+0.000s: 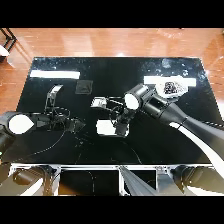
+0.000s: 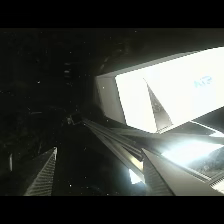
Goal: Fold the box and place the chain.
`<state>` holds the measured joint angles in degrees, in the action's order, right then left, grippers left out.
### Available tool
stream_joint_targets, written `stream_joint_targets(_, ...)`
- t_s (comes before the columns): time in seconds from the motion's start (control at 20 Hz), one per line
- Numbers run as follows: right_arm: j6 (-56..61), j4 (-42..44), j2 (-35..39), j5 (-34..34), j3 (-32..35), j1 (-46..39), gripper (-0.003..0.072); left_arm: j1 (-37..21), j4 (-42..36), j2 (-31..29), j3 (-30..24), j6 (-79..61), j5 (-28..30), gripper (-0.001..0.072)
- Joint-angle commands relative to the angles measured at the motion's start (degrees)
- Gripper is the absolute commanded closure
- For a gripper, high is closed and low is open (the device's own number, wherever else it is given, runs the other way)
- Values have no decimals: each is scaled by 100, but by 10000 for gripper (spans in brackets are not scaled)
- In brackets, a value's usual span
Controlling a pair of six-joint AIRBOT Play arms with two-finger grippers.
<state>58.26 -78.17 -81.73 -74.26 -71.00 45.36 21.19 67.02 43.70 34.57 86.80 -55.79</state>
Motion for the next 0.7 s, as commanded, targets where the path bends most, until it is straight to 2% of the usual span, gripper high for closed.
stream_joint_targets(0.0, 11, 7, 7, -15, -76, -15, 447, -7, 2, 4, -2, -2, -11, 88)
stream_joint_targets(0.65, 70, 17, 2, -42, -94, -96, 447, -7, 2, 4, -2, -2, -22, 88)
